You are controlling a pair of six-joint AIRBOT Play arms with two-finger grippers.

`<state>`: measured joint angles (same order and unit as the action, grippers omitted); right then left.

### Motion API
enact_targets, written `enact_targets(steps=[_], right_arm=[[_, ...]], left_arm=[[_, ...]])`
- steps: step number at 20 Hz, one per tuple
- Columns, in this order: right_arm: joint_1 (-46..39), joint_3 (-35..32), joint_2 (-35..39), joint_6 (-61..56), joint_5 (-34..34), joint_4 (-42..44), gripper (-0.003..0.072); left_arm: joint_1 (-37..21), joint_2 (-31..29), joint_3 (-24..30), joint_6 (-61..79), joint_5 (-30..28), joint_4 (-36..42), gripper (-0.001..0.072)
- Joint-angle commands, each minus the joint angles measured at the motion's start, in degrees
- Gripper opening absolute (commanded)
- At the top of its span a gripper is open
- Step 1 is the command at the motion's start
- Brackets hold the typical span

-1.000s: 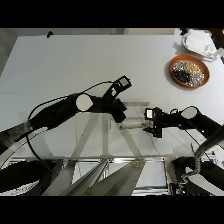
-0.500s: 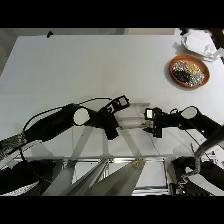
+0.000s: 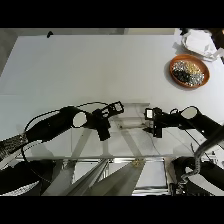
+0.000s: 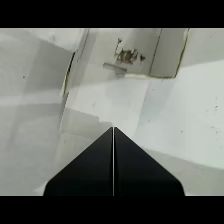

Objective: Fold the box and place the chain.

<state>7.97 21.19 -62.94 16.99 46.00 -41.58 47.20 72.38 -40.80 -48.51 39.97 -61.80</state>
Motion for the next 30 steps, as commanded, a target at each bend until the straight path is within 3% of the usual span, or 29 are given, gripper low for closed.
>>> enact_targets(steps=[1,4,7,8,10,11,17,26,30], right_arm=[[0.0,-0.02,0.04,0.0,0.0,-0.02,0.04],[0.0,-0.02,0.04,0.0,0.0,-0.02,0.04],[0.0,-0.02,0.04,0.0,0.0,0.0,0.04],[0.0,-0.02,0.04,0.0,0.0,0.0,0.04],[0.0,-0.02,0.04,0.0,0.0,-0.02,0.04],[0.0,-0.02,0.04,0.0,0.0,-0.02,0.04],[0.0,-0.02,0.04,0.0,0.0,0.0,0.04],[0.0,-0.02,0.04,0.0,0.0,0.0,0.04],[0.0,-0.02,0.04,0.0,0.0,-0.02,0.04]], left_arm=[[-0.09,0.04,1.38,4.39,-1.53,-2.1,0.0003],[-0.04,0.04,1.38,10.78,-1.66,-2.12,0.003],[-0.04,0.04,1.38,14.08,-3.15,-2.14,0.0168],[-0.07,0.04,1.38,14.05,-4.39,-2.12,0.0185],[-0.04,0.07,1.38,14.05,-7.69,-2.12,0.0322],[-0.04,0.17,1.38,14.05,-9.55,-2.12,0.0357],[0.04,5.01,1.38,17.33,-10.78,-2.12,0.0357],[1.51,5.27,1.38,28.0,-11.43,-1.68,0.0357],[4.44,5.27,1.38,29.7,-15.45,-1.7,0.0351]])
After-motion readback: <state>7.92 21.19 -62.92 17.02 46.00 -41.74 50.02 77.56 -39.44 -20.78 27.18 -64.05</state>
